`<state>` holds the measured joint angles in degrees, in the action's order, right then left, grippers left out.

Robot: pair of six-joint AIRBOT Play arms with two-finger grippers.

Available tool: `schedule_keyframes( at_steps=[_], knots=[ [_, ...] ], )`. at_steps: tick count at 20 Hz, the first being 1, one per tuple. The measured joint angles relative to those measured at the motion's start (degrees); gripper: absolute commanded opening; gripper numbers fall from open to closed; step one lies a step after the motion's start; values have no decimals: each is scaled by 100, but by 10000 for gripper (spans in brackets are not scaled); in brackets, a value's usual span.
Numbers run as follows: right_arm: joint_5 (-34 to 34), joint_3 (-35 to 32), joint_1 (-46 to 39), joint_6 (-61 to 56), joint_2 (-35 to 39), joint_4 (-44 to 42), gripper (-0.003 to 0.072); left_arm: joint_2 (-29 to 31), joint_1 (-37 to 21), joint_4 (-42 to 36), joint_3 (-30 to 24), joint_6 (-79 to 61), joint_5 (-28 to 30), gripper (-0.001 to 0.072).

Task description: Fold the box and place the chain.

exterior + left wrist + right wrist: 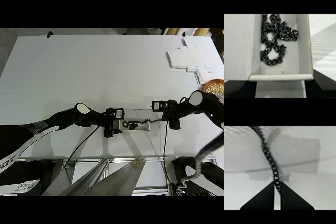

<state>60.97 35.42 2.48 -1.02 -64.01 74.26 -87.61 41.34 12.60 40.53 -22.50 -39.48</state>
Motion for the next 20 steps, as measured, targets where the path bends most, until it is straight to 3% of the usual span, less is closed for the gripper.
schedule_keyframes(
  at_steps=[7,11,16,20],
  knots=[
    [457,2,48,35,1652,-1392,17,0,0,0,0,2,0,208],
    [686,0,555,26,2037,-2085,17,0,0,2,0,0,0,208],
    [-42,0,1764,-348,2068,-2492,18,0,0,2,0,0,0,208],
    [-782,0,2422,-715,1639,-2428,22,2,0,0,0,0,0,208]
  ],
)
